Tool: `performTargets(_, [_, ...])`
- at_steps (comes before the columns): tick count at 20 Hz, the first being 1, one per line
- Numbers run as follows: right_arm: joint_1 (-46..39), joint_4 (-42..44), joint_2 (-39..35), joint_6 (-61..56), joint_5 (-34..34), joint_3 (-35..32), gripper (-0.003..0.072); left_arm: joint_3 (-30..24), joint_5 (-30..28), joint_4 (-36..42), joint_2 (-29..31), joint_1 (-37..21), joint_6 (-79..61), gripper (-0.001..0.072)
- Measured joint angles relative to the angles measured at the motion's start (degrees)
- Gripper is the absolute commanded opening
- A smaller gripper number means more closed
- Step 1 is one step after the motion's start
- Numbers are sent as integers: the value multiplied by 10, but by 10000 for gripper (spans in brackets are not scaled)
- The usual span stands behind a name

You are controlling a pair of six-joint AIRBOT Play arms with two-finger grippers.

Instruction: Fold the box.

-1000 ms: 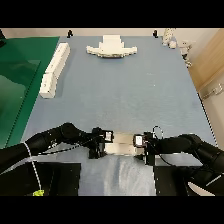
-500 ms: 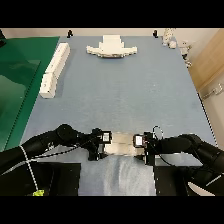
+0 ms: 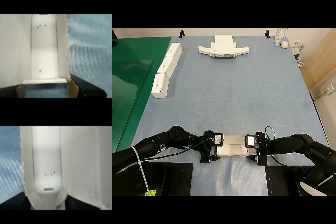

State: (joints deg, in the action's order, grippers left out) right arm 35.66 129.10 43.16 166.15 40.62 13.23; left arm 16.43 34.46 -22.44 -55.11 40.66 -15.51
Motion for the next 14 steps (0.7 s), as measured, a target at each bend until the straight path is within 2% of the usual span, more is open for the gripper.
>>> performTargets(14, [0,0,0,0,-1,0,538,-1,-13,-7,0,1,32,692])
